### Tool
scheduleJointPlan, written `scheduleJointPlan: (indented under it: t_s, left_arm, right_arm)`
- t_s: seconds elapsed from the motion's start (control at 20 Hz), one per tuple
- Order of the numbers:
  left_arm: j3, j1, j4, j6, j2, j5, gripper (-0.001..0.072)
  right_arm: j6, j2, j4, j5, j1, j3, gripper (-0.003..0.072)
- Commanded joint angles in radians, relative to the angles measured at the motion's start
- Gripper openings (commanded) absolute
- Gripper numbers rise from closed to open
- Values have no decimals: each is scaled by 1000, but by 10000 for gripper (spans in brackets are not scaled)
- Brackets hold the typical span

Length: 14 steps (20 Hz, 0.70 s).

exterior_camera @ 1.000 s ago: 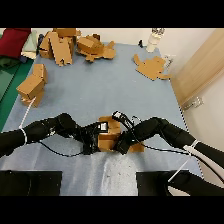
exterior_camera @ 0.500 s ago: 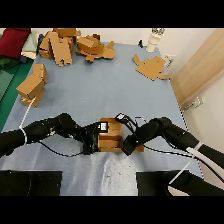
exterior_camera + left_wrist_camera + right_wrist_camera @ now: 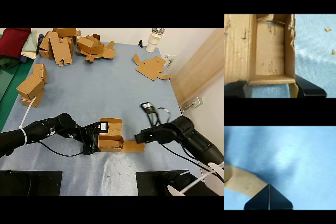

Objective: Fold the box.

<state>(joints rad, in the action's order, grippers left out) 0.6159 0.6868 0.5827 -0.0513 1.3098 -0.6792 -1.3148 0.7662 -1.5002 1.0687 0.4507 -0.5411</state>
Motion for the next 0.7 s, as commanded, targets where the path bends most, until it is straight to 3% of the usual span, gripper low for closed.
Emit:
scheduleJointPlan:
  t_s: [0.0, 0.35, 0.65]
  left_arm:
    - [0, 0, 0, 0, 0, -1, 332]
    - [0, 0, 0, 0, 0, -1, 332]
    - [0, 0, 0, 0, 0, -1, 332]
  right_arm:
    - [253, -40, 141, 36, -56, 34, 4]
    - [134, 26, -267, -187, -66, 183, 3]
    - [40, 24, -418, -199, -66, 183, 3]
